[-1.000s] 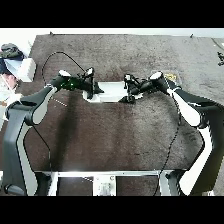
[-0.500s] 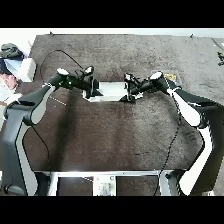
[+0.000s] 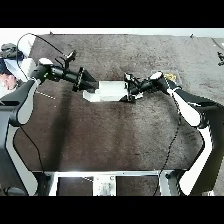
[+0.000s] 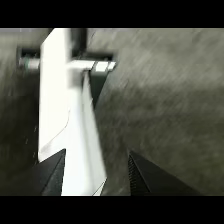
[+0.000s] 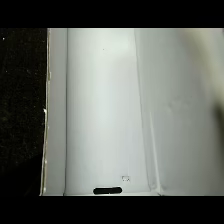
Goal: Fold the box and place the chain.
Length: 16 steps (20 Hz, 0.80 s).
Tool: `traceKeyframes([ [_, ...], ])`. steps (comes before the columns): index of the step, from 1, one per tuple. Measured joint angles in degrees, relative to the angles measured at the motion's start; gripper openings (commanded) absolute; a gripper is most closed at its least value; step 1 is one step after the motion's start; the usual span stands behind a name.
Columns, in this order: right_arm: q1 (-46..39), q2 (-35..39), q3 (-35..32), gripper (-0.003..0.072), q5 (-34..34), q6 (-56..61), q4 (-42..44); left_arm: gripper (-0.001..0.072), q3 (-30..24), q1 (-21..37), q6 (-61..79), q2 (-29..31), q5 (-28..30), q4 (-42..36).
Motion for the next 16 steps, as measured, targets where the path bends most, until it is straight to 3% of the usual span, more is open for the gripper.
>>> traceKeyframes([
  [1,0.00,0.00,0.00,0.0525,0.00,0.00,0.00,0.0090,0.00,-0.07,-0.44,0.13,-0.46,0.09],
  [3,0.00,0.00,0.00,0.0525,0.02,0.00,0.00,0.0091,-0.02,-0.57,-1.31,0.46,-1.27,0.50],
  [4,0.00,0.00,0.00,0.0525,0.02,0.00,0.00,0.0022,0.00,-0.96,-1.55,0.57,-1.36,1.20],
  [9,0.00,0.00,0.00,0.0525,0.02,0.00,0.00,0.0011,-0.02,-3.67,-2.47,0.68,0.72,6.03],
  [16,0.00,0.00,0.00,0.0525,0.04,0.00,0.00,0.0011,-0.02,-7.65,-3.65,0.55,16.57,7.56],
])
